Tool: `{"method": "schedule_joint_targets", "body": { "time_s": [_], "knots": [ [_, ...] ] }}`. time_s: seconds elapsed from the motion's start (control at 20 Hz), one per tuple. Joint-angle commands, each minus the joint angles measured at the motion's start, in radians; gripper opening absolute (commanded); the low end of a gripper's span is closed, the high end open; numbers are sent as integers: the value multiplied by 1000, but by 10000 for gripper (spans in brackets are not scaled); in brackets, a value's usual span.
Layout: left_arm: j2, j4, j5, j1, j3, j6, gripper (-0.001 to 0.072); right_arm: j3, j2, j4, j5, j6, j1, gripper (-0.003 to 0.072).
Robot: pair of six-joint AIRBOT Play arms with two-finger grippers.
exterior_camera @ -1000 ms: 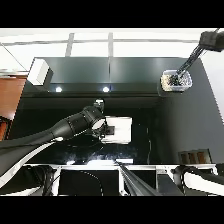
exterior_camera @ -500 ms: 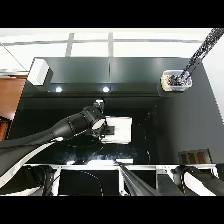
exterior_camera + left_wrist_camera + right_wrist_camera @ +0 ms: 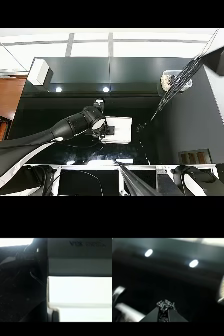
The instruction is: Fold the box and place the chain.
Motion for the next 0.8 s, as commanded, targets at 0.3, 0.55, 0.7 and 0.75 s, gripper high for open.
{"method": "schedule_joint_targets", "body": {
  "time_s": [0.3,0.55,0.7,0.75],
  "knots": [
    [0,0,5,0,0,0,25,-87,38,187,55,-8,181,9],
    [0,0,4,0,0,0,25,-87,37,282,45,-8,233,9],
    [0,0,4,0,0,0,25,-87,37,334,20,-12,233,9],
    [0,0,4,0,0,0,25,-87,36,348,12,-13,233,9]
  ]
}}
